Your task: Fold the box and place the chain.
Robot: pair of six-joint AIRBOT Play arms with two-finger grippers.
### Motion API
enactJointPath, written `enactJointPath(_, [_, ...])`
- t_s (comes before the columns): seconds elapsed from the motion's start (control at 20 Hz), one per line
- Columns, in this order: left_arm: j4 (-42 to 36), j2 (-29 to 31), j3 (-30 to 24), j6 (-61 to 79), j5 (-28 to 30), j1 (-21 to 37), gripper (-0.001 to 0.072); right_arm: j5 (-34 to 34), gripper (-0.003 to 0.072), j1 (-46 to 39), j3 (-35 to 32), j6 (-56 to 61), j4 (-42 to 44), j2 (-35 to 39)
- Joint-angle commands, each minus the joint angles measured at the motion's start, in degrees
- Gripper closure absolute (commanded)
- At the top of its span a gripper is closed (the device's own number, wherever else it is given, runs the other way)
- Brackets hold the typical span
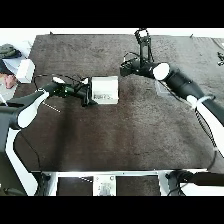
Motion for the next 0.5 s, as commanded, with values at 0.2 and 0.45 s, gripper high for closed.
enactJointPath(0.2, [-0.02, 0.02, 0.02, 0.02, 0.02, 0.0, 0.0474, 27.02, 0.0514, -11.21, 16.55, -21.4, 22.38, -16.35])
enactJointPath(0.45, [-0.02, 0.02, 0.02, 0.02, 0.02, 0.0, 0.0473, 41.51, 0.0511, -12.13, 25.64, -25.88, 26.53, -26.23])
